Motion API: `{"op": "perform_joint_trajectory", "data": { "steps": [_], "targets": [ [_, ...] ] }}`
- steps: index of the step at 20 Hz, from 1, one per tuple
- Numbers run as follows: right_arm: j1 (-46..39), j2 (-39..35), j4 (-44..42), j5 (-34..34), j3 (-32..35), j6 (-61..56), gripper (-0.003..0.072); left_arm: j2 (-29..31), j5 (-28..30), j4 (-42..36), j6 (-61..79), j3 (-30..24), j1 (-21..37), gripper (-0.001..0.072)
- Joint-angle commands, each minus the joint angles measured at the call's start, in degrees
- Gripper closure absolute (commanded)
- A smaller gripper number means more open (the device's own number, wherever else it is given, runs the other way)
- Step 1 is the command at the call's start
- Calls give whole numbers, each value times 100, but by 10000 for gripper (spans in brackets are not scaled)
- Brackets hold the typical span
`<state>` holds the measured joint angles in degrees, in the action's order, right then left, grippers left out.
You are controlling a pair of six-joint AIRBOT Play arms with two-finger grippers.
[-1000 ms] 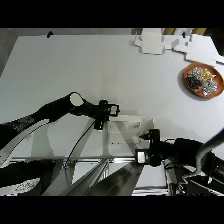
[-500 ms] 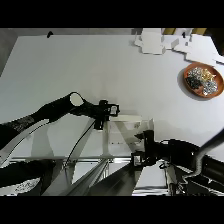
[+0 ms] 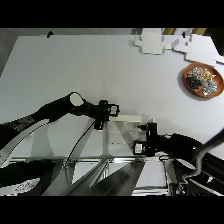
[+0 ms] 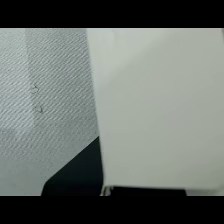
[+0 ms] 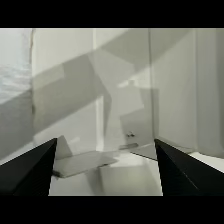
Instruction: Fold the box and place the chain.
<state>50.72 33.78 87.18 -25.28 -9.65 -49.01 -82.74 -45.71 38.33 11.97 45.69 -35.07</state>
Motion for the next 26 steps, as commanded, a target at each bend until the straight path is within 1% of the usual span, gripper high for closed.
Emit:
{"op": "perform_joint_trajectory", "data": {
  "steps": [1, 4, 9, 11, 14, 16, 19, 22, 26],
  "targets": [
    [-245, -9, -210, 15, -81, 9, 15, 2, -2, -2, 2, 2, -4, 699],
    [-208, -94, -214, -271, -98, 155, 16, 2, -2, -4, 2, 2, -4, 699],
    [118, -855, -214, -960, -28, 131, 16, 2, -17, -11, 2, 2, -2, 699],
    [415, -946, -212, -1051, 79, 74, 15, 2, -20, -9, 2, 2, -4, 699],
    [758, -879, -138, -800, 227, 85, 3, 2, -17, -11, 2, 2, -4, 699],
    [758, -667, -46, -608, 234, 79, 3, 2, -17, -11, 2, 2, -2, 699],
    [758, -138, 24, -308, 234, 85, 3, 2, -17, -11, 2, 2, -4, 699],
    [750, -7, 177, 31, 234, 87, 4, 2, -17, -11, 2, 2, -4, 699],
    [155, -9, 175, 68, 225, 109, 5, 2, -17, -11, 2, 2, -4, 699]
  ]
}}
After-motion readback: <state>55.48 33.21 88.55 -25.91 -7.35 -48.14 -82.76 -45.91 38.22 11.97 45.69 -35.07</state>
